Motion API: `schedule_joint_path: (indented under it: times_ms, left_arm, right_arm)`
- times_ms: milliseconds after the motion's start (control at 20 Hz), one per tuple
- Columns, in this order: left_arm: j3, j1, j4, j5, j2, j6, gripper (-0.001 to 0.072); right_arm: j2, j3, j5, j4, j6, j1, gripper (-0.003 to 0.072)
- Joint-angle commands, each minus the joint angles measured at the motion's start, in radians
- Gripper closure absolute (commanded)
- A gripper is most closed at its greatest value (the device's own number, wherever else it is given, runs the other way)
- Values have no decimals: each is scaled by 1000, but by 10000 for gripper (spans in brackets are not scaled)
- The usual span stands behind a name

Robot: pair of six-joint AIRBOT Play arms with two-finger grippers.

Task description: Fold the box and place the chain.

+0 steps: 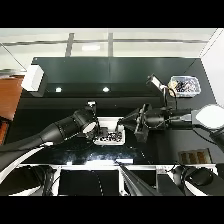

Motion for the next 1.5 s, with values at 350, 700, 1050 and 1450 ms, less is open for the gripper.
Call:
schedule_joint_path:
  times_ms: [350,700,1050,1450]
  left_arm:
    - [0,0,0,0,0,0,683]
    - [3,2,0,0,1,0,683]
    - [29,2,0,-10,51,69,130]
    - [-27,30,17,-181,326,745,18]
  right_arm:
    - [-185,-52,-16,-61,67,51,-8]
    - [-28,-37,245,-130,122,-301,-10]
    - [2,-38,341,-148,146,-453,-10]
    - [2,-39,343,-148,172,-452,-10]
